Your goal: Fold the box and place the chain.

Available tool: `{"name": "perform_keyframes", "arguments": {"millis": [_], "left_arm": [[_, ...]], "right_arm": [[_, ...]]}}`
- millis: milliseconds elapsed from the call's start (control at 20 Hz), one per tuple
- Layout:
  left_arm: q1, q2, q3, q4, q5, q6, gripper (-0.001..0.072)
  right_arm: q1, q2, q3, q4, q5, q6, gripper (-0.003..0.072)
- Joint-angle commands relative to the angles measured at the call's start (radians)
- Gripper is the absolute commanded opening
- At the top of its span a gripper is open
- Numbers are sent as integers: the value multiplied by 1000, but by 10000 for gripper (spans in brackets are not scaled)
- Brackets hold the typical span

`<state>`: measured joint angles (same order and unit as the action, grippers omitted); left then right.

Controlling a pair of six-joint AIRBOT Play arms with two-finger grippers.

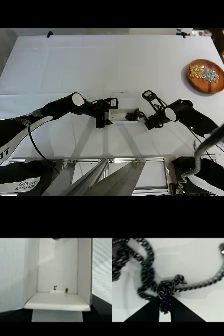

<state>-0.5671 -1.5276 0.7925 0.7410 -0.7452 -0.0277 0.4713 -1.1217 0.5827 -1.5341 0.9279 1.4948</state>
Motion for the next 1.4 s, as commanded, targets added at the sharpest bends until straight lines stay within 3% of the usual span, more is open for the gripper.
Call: {"name": "perform_keyframes", "arguments": {"millis": [0, 250, 400, 600, 900, 1350], "left_arm": [[0, 0, 0, 0, 0, 0, 212], [0, 0, 0, 0, 0, 0, 212], [0, 0, 0, 0, 0, 0, 212], [0, 0, 0, 0, 0, 0, 212], [0, 0, 0, 0, 0, 0, 212], [0, 0, 0, 0, 0, 0, 212]], "right_arm": [[-1, 96, 6, 12, -10, 0, 5], [-1, 323, 12, 235, -185, -20, 4], [-1, 380, 12, 384, -299, -97, 3], [32, 366, 12, 546, -363, -237, 3], [153, 311, 12, 556, -432, -248, 2], [228, 129, 12, 607, -504, -257, 2]]}}
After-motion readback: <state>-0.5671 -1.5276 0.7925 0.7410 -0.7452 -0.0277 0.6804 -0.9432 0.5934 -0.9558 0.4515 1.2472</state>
